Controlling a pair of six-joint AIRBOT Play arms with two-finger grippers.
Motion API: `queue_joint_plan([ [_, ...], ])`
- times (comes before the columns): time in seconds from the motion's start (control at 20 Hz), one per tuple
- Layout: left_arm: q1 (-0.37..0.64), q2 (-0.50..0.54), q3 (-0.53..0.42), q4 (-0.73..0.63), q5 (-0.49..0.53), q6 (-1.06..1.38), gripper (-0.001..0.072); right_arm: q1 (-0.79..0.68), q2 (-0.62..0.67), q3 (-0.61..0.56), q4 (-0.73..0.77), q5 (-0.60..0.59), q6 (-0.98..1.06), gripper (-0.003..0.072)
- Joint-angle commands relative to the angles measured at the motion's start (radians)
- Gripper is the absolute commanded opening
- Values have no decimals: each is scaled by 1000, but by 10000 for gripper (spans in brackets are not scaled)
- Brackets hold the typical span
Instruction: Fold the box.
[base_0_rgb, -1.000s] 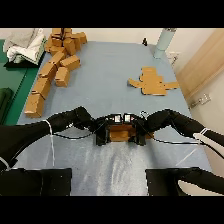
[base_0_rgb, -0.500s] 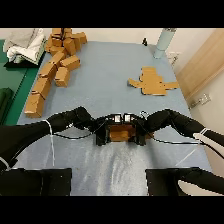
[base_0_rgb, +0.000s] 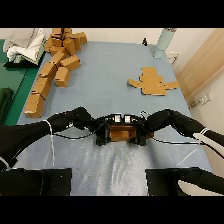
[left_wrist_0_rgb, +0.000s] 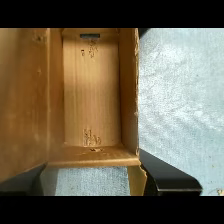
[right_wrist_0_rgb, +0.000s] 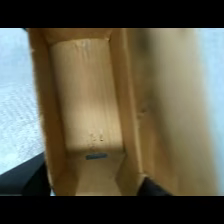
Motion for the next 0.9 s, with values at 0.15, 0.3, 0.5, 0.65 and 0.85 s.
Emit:
queue_joint_plan([
  [0.15, 0, 1, 1, 1, -2, 1, 396, -20, 9, 9, -33, -45, 64, 719],
  [0.3, 0, 1, 1, 1, -2, 1, 396, -67, 62, 11, -36, -69, 154, 719],
  [0.5, 0, 1, 1, 1, -2, 2, 396, -87, 238, 11, -26, -116, 171, 714],
  [0.65, 0, 1, 1, 1, -2, 2, 396, -86, 357, 11, 48, -150, 185, 706],
  [0.85, 0, 1, 1, 1, -2, 2, 396, -86, 424, -1, 44, -190, 663, 685],
])
